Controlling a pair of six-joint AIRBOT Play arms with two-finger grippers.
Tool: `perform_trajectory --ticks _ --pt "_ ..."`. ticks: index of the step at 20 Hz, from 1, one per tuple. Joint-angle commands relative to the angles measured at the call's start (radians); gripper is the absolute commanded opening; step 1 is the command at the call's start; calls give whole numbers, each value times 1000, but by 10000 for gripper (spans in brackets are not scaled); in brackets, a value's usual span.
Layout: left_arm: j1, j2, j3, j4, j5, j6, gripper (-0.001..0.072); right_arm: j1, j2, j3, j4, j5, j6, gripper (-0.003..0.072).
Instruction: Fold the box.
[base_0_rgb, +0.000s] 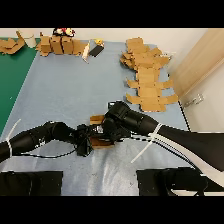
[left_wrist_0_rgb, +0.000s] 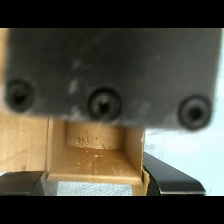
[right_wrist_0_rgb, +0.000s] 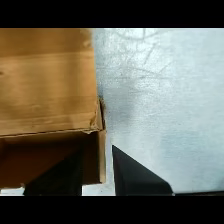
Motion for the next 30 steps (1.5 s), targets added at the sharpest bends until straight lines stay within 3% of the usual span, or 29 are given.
perform_trajectory --ticks 1,15,17,21,23,24,28,30 --pt "0 -1 0 0 0 0 459 -1 22 0 10 29 4 286" --pt "0 -1 1 0 0 0 459 -77 95 -2 -1 -24 -8 282" --pt "0 -1 1 0 0 0 460 -78 95 -2 -14 -39 -8 215" --pt "0 -1 1 0 0 0 459 -88 108 -2 -42 -79 -9 213" --pt "0 -1 0 0 0 0 459 -111 127 -3 -67 -115 -32 70" --pt "0 -1 1 0 0 0 459 -136 138 -10 -69 -128 -61 6" --pt "0 -1 0 0 0 0 460 -357 174 -74 52 -84 -307 5" --pt "0 -1 0 0 0 0 459 -509 170 -112 214 65 -480 5"
